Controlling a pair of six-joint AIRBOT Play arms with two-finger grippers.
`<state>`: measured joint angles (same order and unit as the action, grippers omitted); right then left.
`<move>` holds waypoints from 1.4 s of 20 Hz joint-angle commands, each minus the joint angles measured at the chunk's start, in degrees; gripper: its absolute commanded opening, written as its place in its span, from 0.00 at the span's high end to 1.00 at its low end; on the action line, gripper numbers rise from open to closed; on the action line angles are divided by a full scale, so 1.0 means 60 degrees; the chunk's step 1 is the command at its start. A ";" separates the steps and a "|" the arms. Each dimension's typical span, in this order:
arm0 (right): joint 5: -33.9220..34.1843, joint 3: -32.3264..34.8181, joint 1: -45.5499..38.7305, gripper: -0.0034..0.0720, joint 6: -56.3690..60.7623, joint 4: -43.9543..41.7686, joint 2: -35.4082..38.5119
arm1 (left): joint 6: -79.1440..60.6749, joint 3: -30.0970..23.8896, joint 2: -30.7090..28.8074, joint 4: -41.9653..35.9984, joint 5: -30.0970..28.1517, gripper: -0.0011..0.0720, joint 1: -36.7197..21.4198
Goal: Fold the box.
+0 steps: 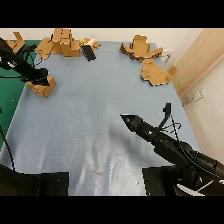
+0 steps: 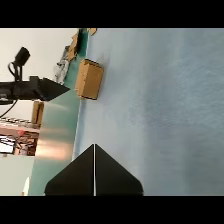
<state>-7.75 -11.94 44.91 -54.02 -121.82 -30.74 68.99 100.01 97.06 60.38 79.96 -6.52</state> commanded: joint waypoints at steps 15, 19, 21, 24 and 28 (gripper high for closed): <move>0.9708 -0.6681 -0.3060 0.95 -0.3577 0.2331 -0.5493 | -0.0080 -0.5570 -0.3796 0.0058 -0.3093 0.98 0.4014; 0.9668 -0.6907 -0.3060 0.95 -0.3759 0.2146 -0.6003 | -0.0062 -0.6368 -0.4175 0.0047 -0.3461 0.98 0.4102; 0.9675 -0.6907 -0.3060 0.95 -0.3756 0.2087 -0.6003 | -0.0066 -0.6390 -0.4222 0.0033 -0.3472 0.97 0.4131; 0.9759 -0.6903 -0.3064 0.95 -0.3759 0.2120 -0.6007 | -0.0066 -0.6382 -0.4226 0.0007 -0.3268 0.97 0.4127; 0.9770 -0.6903 -0.3064 0.95 -0.3759 0.2120 -0.6007 | -0.0073 -0.6382 -0.4229 0.0007 -0.3257 0.97 0.4127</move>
<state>50.59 -53.25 26.50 -76.38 -108.92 -66.63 68.60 61.91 71.81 60.45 60.34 18.22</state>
